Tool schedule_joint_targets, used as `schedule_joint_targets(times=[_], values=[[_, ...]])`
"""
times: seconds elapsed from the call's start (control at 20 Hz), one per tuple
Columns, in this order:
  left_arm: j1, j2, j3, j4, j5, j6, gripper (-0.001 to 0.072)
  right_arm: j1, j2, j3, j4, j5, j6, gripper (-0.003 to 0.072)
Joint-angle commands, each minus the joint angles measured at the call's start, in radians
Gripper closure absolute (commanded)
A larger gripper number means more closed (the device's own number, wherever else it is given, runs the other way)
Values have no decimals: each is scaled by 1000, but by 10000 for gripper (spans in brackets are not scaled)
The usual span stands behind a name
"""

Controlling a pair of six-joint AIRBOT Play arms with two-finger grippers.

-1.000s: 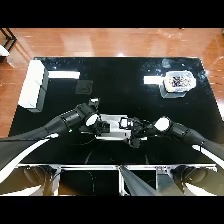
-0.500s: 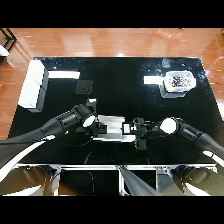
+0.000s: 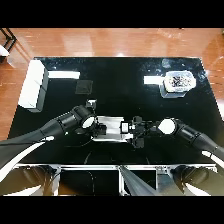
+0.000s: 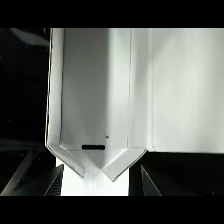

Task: Fold the box and place the chain.

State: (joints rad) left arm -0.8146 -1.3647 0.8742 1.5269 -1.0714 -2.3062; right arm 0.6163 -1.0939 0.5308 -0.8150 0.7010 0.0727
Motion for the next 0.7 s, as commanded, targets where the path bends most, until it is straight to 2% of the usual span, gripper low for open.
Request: schedule_joint_targets(times=[0.0,0.1,0.45,0.5,0.65], values=[[1,-1,-1,2,-2,1,682,16,-3,1,26,-6,-1,304],[1,-1,-1,2,-2,1,682,16,-6,1,41,-7,0,389],[1,-1,-1,1,-2,1,682,16,-41,1,173,-11,3,392],[1,-1,-1,1,-2,1,682,19,-50,1,197,-18,3,519],[1,-1,-1,1,-2,1,682,49,-69,1,240,-80,2,531]])
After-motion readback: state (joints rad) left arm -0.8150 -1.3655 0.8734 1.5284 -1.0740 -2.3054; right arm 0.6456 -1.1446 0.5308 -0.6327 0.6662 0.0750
